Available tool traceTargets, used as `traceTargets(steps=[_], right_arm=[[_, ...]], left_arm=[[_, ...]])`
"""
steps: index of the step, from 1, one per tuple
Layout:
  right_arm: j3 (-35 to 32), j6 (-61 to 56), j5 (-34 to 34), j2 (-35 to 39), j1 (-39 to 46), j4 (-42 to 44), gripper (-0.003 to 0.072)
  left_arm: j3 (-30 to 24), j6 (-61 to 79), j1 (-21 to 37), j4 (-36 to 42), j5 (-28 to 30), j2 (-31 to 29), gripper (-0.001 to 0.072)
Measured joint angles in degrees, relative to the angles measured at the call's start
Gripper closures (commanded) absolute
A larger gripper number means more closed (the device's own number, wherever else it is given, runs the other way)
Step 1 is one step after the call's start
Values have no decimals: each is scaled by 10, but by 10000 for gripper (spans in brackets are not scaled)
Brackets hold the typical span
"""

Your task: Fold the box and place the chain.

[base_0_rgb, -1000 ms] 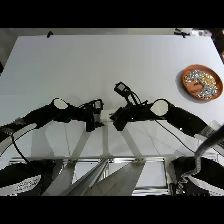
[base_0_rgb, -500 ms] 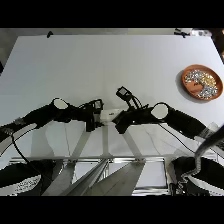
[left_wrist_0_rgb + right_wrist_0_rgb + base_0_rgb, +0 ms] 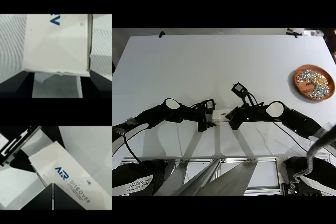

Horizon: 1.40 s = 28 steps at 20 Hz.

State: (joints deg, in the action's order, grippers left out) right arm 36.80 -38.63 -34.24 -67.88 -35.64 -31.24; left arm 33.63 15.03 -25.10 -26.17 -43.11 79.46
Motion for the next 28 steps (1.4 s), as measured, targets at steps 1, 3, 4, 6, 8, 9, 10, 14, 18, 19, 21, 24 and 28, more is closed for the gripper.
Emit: traceTargets(steps=[1,3,4,6,8,9,10,14,18,19,21,24,28], right_arm=[[0,1,-2,-5,1,1,680],[0,1,-8,-14,2,2,680],[0,1,-13,-18,3,2,680],[-2,1,-21,-23,3,-4,680],[-9,1,-26,-25,3,-9,680],[-13,1,-28,-25,3,-9,680],[-17,1,-29,-26,3,-11,680],[-29,1,-26,-27,3,-12,680],[-32,1,-20,-27,3,-15,679],[-31,1,-19,-26,3,-16,679],[-22,2,-19,-19,3,-24,677],[8,-2,-20,8,4,-40,677],[44,-108,-66,68,4,-146,677]], left_arm=[[0,1,0,-1,0,0,458],[0,1,0,-1,0,0,458],[0,2,0,-1,0,0,458],[0,2,0,-1,0,0,458],[0,1,0,-1,-2,0,458],[0,1,0,-1,-2,0,458],[0,1,0,-1,-2,0,458],[0,1,0,-1,-2,0,458],[0,1,0,-1,-2,0,458],[0,0,0,-1,-2,0,458],[0,0,0,0,-2,0,458],[0,-2,0,3,6,0,458],[0,-2,0,2,2,0,458]])
